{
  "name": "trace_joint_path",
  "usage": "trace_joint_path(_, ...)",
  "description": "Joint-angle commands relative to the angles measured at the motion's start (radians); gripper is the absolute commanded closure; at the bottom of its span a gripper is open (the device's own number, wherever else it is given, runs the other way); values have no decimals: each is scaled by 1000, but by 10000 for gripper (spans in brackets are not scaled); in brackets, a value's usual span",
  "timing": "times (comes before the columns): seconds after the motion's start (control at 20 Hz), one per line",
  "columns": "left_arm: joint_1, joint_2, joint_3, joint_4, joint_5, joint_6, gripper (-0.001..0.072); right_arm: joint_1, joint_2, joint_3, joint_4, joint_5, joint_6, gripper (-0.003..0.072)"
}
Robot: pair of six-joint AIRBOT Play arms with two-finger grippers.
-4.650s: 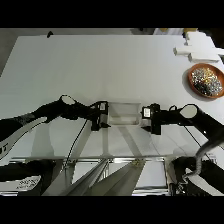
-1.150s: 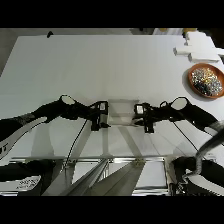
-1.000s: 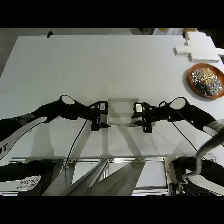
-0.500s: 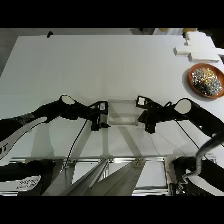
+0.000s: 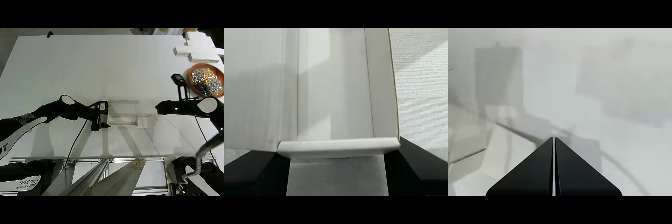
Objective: Fold the box and place the chain.
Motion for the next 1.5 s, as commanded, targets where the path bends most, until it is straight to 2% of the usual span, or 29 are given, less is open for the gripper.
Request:
trace_joint_path(0.0,0,1,0,0,0,0,454,-94,-23,-27,-37,59,210,668)
trace_joint_path(0.15,0,1,0,0,0,0,454,-68,-108,-75,45,77,160,668)
trace_joint_path(0.35,0,1,0,0,0,0,454,37,-177,-82,254,63,51,668)
trace_joint_path(0.5,0,1,0,0,0,0,454,72,-220,-82,319,39,49,668)
trace_joint_path(0.7,0,1,0,0,0,0,454,77,-227,-82,354,84,-12,666)
trace_joint_path(0.75,0,1,0,0,0,0,454,77,-220,-82,378,102,-46,654)
trace_joint_path(0.8,0,1,0,0,0,0,454,77,-209,-82,394,113,-58,564)
trace_joint_path(0.85,0,1,0,0,0,0,454,77,-193,-82,406,115,-58,507)
trace_joint_path(1.0,0,1,0,0,0,0,454,77,-132,-82,415,114,-57,506)
trace_joint_path(1.15,0,1,0,0,0,0,454,77,-119,-82,431,136,-58,434)
trace_joint_path(1.45,0,1,0,0,0,0,454,91,-119,-82,480,168,-98,428)
